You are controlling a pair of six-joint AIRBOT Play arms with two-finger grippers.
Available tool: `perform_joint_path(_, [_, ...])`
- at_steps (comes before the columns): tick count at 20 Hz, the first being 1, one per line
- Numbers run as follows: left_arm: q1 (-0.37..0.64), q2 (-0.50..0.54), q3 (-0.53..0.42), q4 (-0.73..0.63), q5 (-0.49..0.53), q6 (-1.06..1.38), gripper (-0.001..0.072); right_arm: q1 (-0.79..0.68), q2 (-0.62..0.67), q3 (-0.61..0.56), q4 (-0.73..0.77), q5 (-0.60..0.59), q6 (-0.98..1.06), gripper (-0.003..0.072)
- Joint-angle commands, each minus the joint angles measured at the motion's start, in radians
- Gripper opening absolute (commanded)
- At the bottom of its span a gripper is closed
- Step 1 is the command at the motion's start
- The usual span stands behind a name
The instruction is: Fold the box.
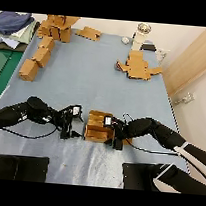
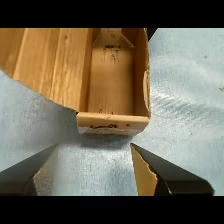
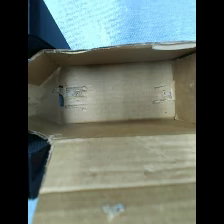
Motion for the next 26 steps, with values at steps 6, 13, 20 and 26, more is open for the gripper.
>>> perform_joint_path(6, [-0.057,-0.028,-0.001,-0.032,0.027,0.027,0.0714,0.000,0.000,-0.001,0.000,0.000,0.000,0.0497])
perform_joint_path(13, [-0.091,-0.034,0.004,-0.044,0.049,0.028,0.0714,0.000,0.000,-0.001,0.000,0.000,0.000,0.0497])
perform_joint_path(20, [-0.143,-0.038,0.008,-0.050,0.106,0.027,0.0714,0.000,0.000,-0.001,0.000,0.000,0.000,0.0497])
perform_joint_path(26, [-0.210,-0.044,0.010,-0.032,0.193,0.027,0.0713,0.000,0.000,-0.001,0.000,0.000,0.000,0.0497])
